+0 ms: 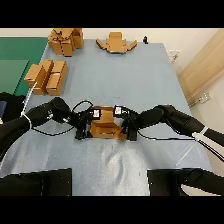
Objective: Fold the box.
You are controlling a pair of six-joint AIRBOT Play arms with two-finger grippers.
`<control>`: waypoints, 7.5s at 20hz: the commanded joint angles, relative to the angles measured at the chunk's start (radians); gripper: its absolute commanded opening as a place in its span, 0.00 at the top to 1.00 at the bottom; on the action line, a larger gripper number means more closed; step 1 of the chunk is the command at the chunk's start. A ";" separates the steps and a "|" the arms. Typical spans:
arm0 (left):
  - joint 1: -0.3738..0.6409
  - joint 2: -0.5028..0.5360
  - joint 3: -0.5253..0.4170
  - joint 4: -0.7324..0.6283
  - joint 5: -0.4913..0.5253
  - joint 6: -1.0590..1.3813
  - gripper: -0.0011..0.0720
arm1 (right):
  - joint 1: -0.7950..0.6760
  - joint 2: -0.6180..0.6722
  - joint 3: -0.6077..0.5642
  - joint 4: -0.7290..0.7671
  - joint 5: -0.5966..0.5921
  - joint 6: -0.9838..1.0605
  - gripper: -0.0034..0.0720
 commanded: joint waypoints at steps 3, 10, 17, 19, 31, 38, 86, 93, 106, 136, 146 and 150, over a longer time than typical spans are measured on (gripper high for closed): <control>0.000 0.000 0.001 0.000 0.000 0.000 0.66 | 0.101 -0.046 0.001 0.050 0.049 -0.040 0.85; 0.000 0.000 0.001 -0.001 0.000 -0.001 0.66 | 0.127 -0.095 0.001 0.071 0.121 -0.039 0.85; 0.000 0.000 0.001 -0.004 0.000 0.000 0.66 | 0.127 -0.097 0.001 0.071 0.248 -0.039 0.85; 0.000 0.000 0.001 -0.004 0.000 0.000 0.66 | 0.129 -0.103 0.001 0.075 0.249 -0.040 0.85; -0.002 0.000 0.001 -0.004 0.000 0.000 0.66 | 0.129 -0.117 0.001 0.108 0.244 -0.010 0.49; -0.002 0.001 0.001 -0.003 0.000 0.000 0.67 | 0.124 -0.079 0.001 0.042 0.209 0.065 0.95; 0.000 0.001 0.001 -0.003 0.004 0.000 0.66 | -0.204 0.108 -0.242 0.136 -0.023 0.919 0.96; 0.000 0.001 0.001 -0.003 0.004 0.000 0.66 | -0.203 0.023 -0.216 0.433 0.035 0.671 0.96; -0.001 0.001 0.001 -0.004 0.003 0.000 0.66 | -0.203 0.055 -0.203 0.620 -0.044 0.569 0.81; -0.002 0.001 0.001 -0.004 0.003 0.000 0.66 | -0.047 -0.053 0.035 0.152 -0.078 1.165 0.54; -0.002 0.001 0.001 -0.004 0.003 0.000 0.66 | 0.155 -0.223 0.308 -0.250 -0.272 1.715 0.54; -0.002 0.001 0.001 -0.004 0.004 0.000 0.66 | 0.201 -0.299 0.389 -0.367 -0.346 1.849 0.54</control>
